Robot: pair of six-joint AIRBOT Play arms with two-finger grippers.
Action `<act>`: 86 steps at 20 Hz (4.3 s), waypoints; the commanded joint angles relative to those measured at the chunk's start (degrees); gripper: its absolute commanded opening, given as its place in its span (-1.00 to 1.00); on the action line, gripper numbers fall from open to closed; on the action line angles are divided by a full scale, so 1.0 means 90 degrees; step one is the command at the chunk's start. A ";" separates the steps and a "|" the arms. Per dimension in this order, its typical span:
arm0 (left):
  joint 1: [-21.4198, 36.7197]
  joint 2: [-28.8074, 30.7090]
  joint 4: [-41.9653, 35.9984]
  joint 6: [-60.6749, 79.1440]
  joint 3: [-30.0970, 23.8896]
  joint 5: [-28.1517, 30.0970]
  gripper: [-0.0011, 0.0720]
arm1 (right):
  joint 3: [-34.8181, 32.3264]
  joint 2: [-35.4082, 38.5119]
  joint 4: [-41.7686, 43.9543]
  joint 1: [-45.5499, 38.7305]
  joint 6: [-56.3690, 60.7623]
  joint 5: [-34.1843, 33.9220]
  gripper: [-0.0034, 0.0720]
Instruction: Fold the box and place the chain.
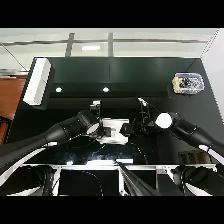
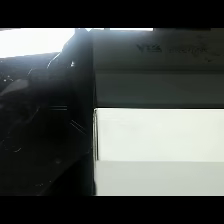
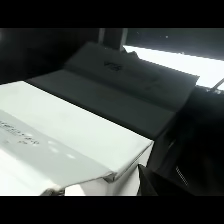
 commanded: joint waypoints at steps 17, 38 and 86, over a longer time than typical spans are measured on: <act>0.0005 -0.0005 -0.0007 0.0005 0.0000 -0.0007 -0.90 | 0.1588 -0.1190 -0.3077 0.1411 0.3881 0.1608 -0.08; 0.0005 -0.0005 -0.0005 0.0005 0.0000 -0.0015 -0.90 | 0.1729 -0.1644 -0.3026 0.1406 0.4520 0.1732 -0.71; 0.0010 -0.0005 -0.0002 0.0005 0.0000 -0.0024 -0.90 | 0.7257 -0.4571 -0.4022 -0.6139 0.3087 0.3126 0.98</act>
